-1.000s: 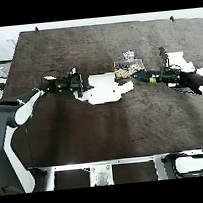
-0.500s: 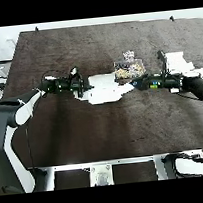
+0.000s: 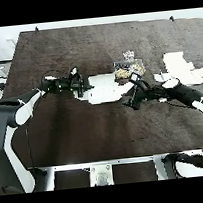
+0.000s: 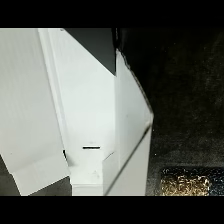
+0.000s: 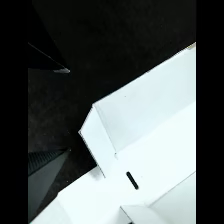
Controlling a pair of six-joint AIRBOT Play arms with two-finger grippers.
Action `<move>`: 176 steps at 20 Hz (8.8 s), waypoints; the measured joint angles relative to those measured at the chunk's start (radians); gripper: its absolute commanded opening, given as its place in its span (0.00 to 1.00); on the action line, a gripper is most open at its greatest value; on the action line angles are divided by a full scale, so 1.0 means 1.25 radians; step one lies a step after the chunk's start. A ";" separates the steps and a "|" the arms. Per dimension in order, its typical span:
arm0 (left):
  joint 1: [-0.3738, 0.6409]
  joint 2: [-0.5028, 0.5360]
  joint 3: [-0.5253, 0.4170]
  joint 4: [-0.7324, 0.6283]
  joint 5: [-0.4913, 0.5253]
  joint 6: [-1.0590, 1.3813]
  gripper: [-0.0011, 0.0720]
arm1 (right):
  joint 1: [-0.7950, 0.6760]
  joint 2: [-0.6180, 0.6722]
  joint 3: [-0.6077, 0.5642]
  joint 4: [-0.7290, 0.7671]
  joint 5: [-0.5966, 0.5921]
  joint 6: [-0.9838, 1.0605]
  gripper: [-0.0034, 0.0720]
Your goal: Fold the box and place the chain.
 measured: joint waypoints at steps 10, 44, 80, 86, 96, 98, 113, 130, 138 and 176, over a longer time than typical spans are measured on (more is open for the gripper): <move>0.000 0.000 0.000 0.000 0.000 0.000 0.04 | 0.109 -0.006 -0.002 -0.016 -0.173 -0.132 0.79; 0.000 0.000 0.000 0.000 0.001 0.000 0.04 | 0.031 -0.134 0.122 0.245 -0.139 -0.413 0.79; 0.000 0.000 0.000 0.000 -0.006 0.000 0.04 | -0.027 -0.466 0.500 0.057 0.321 -0.331 0.85; 0.000 0.000 0.000 0.000 -0.006 0.000 0.04 | -0.016 -0.491 0.524 0.051 0.325 -0.330 0.85; 0.000 0.000 0.000 0.000 -0.006 0.000 0.04 | -0.009 -0.521 0.549 0.072 0.334 -0.333 0.85; 0.000 0.000 0.000 0.000 -0.006 0.000 0.04 | -0.009 -0.526 0.549 0.085 0.334 -0.345 0.85; 0.000 0.000 0.000 0.000 -0.007 0.000 0.04 | -0.015 -0.535 0.571 0.074 0.358 -0.372 0.85; 0.000 0.000 0.000 0.000 -0.007 0.000 0.04 | -0.014 -0.542 0.592 0.051 0.358 -0.423 0.85; 0.000 0.000 0.000 -0.001 -0.007 0.000 0.04 | -0.011 -0.556 0.593 0.085 0.359 -0.422 0.85; 0.000 -0.001 0.000 0.000 -0.014 0.000 0.04 | -0.036 -0.617 0.640 0.179 0.475 -0.369 0.85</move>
